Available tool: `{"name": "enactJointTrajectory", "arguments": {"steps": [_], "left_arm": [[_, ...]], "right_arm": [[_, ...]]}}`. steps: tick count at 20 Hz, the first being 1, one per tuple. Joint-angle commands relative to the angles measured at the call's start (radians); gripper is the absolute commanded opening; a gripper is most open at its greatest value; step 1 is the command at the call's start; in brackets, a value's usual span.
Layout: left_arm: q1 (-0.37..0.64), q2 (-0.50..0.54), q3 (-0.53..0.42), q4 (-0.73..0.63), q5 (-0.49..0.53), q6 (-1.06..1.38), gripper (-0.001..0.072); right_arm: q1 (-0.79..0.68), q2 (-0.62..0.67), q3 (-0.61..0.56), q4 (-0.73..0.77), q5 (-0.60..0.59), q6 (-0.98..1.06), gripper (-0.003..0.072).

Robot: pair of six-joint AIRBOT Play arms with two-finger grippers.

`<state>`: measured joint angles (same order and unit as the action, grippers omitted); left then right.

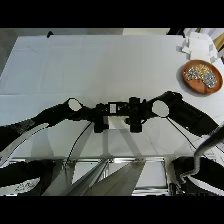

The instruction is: Fold the box and place the chain.

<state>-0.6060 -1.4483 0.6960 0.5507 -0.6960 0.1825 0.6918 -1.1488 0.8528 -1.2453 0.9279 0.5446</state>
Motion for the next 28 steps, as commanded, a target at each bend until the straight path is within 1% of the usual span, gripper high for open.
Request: {"name": "enactJointTrajectory", "arguments": {"steps": [1, 3, 5, 6, 9, 11, 12, 15, 17, 22, 25, 28], "left_arm": [[0.000, 0.000, 0.000, 0.000, 0.000, 0.000, 0.0135], [0.000, 0.000, 0.000, 0.000, 0.000, 0.000, 0.0135], [0.000, 0.000, 0.000, 0.000, 0.000, 0.000, 0.0135], [0.000, 0.000, 0.000, 0.000, 0.000, 0.000, 0.0135], [0.000, 0.000, 0.000, 0.000, 0.000, 0.000, 0.0135], [0.000, 0.000, 0.000, 0.000, 0.000, 0.000, 0.0135], [0.000, 0.000, 0.000, 0.000, 0.000, 0.000, 0.0135], [0.000, 0.000, 0.000, 0.000, 0.000, 0.000, 0.0135], [0.000, 0.000, 0.000, 0.000, 0.000, 0.000, 0.0135], [0.000, 0.000, 0.000, 0.000, 0.000, 0.000, 0.0135], [0.000, 0.000, 0.000, 0.000, 0.000, 0.000, 0.0135], [0.000, 0.000, 0.000, 0.000, 0.000, 0.000, 0.0135]], "right_arm": [[0.001, 0.001, -0.001, 0.017, 0.011, 0.001, 0.0220], [0.001, 0.001, -0.001, 0.031, 0.033, 0.002, 0.0233], [0.001, 0.001, -0.002, 0.046, 0.034, 0.005, 0.0312], [0.001, 0.001, -0.002, 0.046, 0.024, 0.005, 0.0318], [0.001, 0.000, -0.011, 0.043, -0.021, 0.008, 0.0315], [0.001, 0.000, -0.021, 0.031, -0.040, 0.020, 0.0285], [0.001, 0.000, -0.021, 0.013, -0.046, 0.042, 0.0284], [0.001, 0.000, -0.021, -0.039, -0.058, 0.087, 0.0243], [0.001, 0.000, -0.021, -0.037, -0.058, 0.087, 0.0219], [0.001, 0.000, -0.023, -0.033, -0.064, 0.088, 0.0218], [0.001, 0.000, -0.037, -0.032, -0.117, 0.088, 0.0217], [0.001, 0.000, -0.037, -0.024, -0.119, 0.088, 0.0218]]}}
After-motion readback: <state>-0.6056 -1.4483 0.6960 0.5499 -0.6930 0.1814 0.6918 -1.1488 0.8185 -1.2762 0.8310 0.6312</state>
